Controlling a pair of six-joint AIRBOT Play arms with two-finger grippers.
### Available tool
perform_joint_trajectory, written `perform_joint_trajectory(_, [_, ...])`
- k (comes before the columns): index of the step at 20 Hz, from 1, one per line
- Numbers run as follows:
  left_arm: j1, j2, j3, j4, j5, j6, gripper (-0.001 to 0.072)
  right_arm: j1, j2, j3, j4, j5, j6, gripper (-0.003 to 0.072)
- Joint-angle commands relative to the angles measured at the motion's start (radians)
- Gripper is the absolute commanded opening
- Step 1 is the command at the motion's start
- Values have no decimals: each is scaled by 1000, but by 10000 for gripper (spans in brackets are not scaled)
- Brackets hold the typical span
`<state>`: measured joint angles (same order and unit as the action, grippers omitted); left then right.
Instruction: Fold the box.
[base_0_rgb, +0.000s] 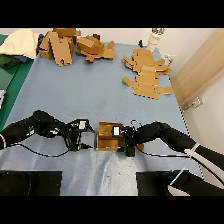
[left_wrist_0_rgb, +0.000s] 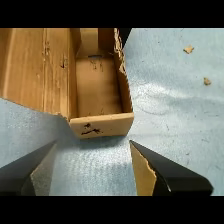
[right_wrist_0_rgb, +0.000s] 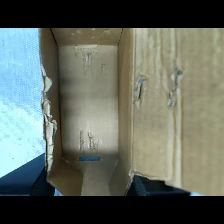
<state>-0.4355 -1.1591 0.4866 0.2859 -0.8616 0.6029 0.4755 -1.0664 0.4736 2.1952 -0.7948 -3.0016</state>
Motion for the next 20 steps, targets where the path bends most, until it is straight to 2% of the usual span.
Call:
perform_joint_trajectory(1, [-53,-1,-1,-25,43,-47,704,0,0,1,0,0,0,523])
perform_joint_trajectory(7, [-118,-2,-1,-40,45,-71,705,0,0,1,0,0,0,524])
perform_joint_trajectory(12, [-172,-26,-4,-39,150,-178,705,0,0,1,0,0,0,524])
perform_joint_trajectory(20, [-214,-32,0,-32,203,-182,704,0,0,1,0,0,0,524])
